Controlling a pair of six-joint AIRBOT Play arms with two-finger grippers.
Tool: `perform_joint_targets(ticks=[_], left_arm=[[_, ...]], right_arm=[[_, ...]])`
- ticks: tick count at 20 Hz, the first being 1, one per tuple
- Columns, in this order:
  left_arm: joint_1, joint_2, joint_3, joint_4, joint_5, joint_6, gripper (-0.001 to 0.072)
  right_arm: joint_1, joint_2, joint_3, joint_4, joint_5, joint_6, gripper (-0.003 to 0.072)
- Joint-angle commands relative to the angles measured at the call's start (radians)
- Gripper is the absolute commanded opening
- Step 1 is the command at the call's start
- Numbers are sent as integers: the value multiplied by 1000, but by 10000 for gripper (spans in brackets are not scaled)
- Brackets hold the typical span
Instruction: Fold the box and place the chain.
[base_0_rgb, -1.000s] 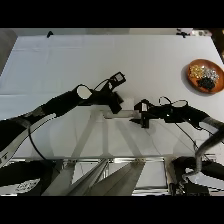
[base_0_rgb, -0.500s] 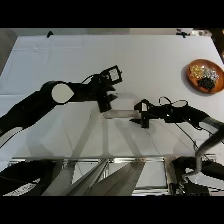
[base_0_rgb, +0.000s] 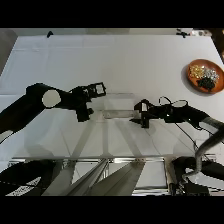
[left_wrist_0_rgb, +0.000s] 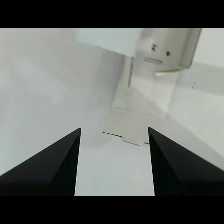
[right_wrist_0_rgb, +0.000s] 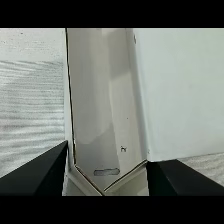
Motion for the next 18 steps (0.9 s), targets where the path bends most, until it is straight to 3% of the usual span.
perform_joint_targets(ticks=[1, 6, 10, 14, 18], left_arm=[[13, -18, -59, -93, 7, 188, 472], [13, -107, -61, -294, 108, 290, 443], [43, -124, -71, -353, 93, 286, 411], [241, -100, -146, -595, 3, 401, 372], [427, 4, -254, -875, -55, 608, 372]], right_arm=[[0, 1, 0, 0, 0, 0, 407], [0, 1, 0, 0, 0, 0, 407], [0, 1, 0, 0, 0, 0, 407], [0, 1, 0, 1, 0, 0, 407], [0, 1, 0, 0, 0, 0, 407]])
